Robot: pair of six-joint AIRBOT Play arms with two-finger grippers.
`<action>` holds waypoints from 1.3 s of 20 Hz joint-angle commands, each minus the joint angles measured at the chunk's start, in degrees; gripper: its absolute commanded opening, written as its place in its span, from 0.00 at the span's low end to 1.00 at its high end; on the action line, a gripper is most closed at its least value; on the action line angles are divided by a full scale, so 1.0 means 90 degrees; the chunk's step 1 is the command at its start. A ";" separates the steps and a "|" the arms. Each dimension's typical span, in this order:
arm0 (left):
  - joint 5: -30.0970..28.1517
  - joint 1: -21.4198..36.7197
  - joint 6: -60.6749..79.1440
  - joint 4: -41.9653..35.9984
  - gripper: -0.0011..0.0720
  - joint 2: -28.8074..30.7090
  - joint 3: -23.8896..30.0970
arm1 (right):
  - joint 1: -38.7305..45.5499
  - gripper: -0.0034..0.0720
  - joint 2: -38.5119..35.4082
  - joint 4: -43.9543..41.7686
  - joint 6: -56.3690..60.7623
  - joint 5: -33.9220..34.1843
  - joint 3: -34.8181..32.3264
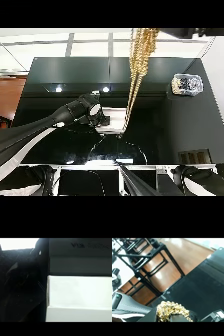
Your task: Fold the box and place the chain.
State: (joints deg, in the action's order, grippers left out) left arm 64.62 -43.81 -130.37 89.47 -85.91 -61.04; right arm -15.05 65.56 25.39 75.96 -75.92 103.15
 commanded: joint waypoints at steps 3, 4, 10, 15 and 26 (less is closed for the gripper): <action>-0.0002 0.0000 0.0002 0.0000 0.05 0.0002 0.0002 | -0.0318 0.05 0.0308 0.0270 -0.0005 0.0015 0.0000; -0.0002 0.0000 0.0002 0.0002 0.05 0.0002 0.0002 | -0.0318 0.05 0.0333 0.0357 0.0017 0.0015 0.0000; -0.0002 0.0000 0.0002 0.0002 0.05 0.0002 0.0002 | -0.0316 0.05 0.0357 0.1348 0.0352 -0.0359 -0.0002; -0.0002 0.0000 0.0002 0.0002 0.05 0.0002 0.0002 | -0.0316 0.05 0.0357 0.2127 0.0607 -0.0733 -0.0318; -0.0002 0.0000 0.0002 0.0002 0.05 0.0002 0.0002 | -0.0328 0.05 0.0350 0.2081 0.0602 -0.1241 -0.1814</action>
